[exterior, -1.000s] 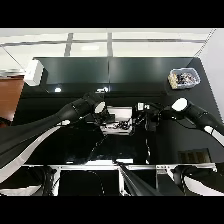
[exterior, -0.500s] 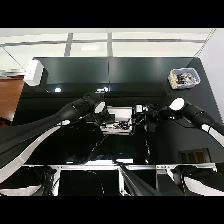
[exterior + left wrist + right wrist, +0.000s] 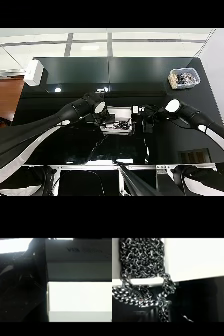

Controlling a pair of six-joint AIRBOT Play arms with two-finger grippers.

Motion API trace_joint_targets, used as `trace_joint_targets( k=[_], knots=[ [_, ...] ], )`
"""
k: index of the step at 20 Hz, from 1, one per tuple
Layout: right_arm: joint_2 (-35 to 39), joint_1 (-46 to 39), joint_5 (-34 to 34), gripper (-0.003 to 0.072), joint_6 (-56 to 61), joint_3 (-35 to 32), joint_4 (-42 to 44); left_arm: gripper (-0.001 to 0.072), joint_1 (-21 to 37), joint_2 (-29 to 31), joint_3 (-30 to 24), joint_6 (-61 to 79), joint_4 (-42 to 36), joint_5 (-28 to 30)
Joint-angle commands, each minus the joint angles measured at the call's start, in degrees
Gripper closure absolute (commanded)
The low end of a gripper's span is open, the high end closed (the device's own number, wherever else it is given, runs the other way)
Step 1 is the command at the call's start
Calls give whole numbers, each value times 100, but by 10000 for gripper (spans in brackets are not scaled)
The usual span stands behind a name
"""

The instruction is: Fold the box and place the chain.

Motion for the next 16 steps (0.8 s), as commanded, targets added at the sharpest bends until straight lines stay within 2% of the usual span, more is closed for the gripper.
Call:
trace_joint_targets(
  k=[1, 2, 6, 10, 13, 16],
  knots=[
    [61, 11, -24, 569, 297, 0, -105, 682, 4, -2, 7, 0, 0, -2],
    [151, 11, -35, 678, 533, 0, -229, 682, 4, -2, 7, 0, 0, -4],
    [835, 11, 107, 669, 2503, 13, -1023, 682, 4, -2, 7, 2, 0, 2],
    [1941, 11, 575, 669, 3814, 186, -1167, 682, 4, -2, 7, 2, 0, -2],
    [2618, 11, 1051, 670, 4638, 756, -1154, 682, 4, -2, 7, 2, 0, -2],
    [2859, 11, 1611, 669, 5401, 1668, -1150, 682, 4, -2, 7, 2, 0, -11]
  ],
)
